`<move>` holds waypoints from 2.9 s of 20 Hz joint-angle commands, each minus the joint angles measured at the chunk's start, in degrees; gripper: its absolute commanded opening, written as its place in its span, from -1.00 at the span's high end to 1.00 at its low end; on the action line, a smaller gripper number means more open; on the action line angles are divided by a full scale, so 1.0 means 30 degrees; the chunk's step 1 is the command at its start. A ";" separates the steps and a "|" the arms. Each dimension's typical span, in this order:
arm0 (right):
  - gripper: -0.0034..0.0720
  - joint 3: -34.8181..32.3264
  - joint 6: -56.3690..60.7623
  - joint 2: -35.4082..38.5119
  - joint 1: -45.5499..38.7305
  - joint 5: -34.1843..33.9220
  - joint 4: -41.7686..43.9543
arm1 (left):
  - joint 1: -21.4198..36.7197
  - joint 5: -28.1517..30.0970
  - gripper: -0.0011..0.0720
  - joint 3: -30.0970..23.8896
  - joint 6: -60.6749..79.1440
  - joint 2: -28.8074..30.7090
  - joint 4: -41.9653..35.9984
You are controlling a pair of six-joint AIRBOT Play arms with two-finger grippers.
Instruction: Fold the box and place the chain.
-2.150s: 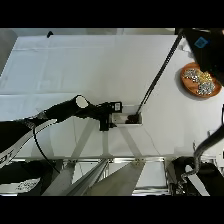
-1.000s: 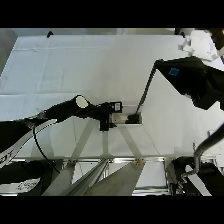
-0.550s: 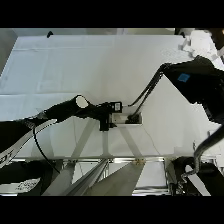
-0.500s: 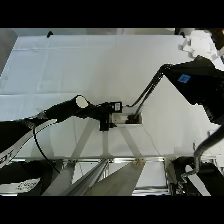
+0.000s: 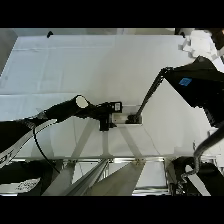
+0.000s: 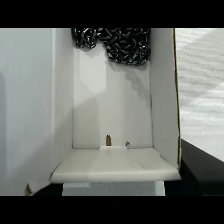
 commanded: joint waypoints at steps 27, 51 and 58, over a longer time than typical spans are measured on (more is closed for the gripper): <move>0.86 -0.8080 -0.0175 -0.2652 0.0022 -0.4524 -1.2254 | -0.0007 0.0007 -0.22 0.0007 0.0007 0.0000 0.0000; 0.86 -0.8721 0.0583 -0.3286 0.0022 -0.6127 -1.0717 | -0.0007 0.0007 -0.22 0.0007 0.0007 0.0000 0.0000; 0.61 -0.8750 0.0729 -0.3840 0.0022 -0.6390 -1.2276 | -0.0007 0.0007 -0.22 0.0007 0.0007 -0.0007 0.0000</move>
